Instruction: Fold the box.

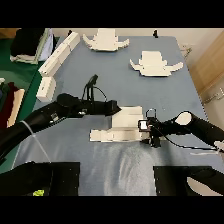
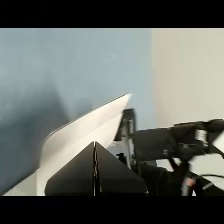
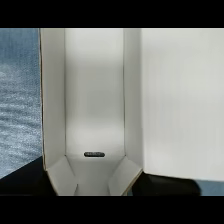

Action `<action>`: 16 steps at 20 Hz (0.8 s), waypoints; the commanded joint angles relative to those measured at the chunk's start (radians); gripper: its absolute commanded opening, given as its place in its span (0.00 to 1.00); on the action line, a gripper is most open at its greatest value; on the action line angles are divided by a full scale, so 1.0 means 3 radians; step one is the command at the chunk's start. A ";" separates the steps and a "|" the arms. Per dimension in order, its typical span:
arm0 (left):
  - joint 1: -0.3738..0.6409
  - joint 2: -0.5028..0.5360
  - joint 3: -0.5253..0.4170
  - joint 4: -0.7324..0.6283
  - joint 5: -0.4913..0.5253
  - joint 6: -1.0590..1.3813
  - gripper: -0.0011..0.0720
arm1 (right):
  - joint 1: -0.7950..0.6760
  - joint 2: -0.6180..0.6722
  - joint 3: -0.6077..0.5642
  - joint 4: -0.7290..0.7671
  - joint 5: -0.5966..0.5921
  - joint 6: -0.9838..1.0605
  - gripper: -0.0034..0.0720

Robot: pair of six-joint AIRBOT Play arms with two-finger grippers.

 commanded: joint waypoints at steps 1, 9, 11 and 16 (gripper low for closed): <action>0.0224 0.0501 0.0085 0.0392 -0.0100 0.0448 0.03 | -0.0003 -0.0003 -0.0001 0.0008 0.0000 0.0010 0.72; 0.0351 0.1212 0.0069 0.2282 -0.1488 0.1047 0.04 | -0.0003 -0.0003 -0.0001 0.0006 0.0000 0.0010 0.72; 0.0351 0.1228 0.0061 0.2322 -0.1633 0.1403 0.81 | -0.0003 -0.0003 -0.0003 0.0008 -0.0001 0.0010 0.72; 0.0890 0.1158 -0.0510 0.2130 -0.1630 0.2467 0.96 | -0.0003 -0.0003 -0.0001 0.0008 -0.0004 0.0010 0.72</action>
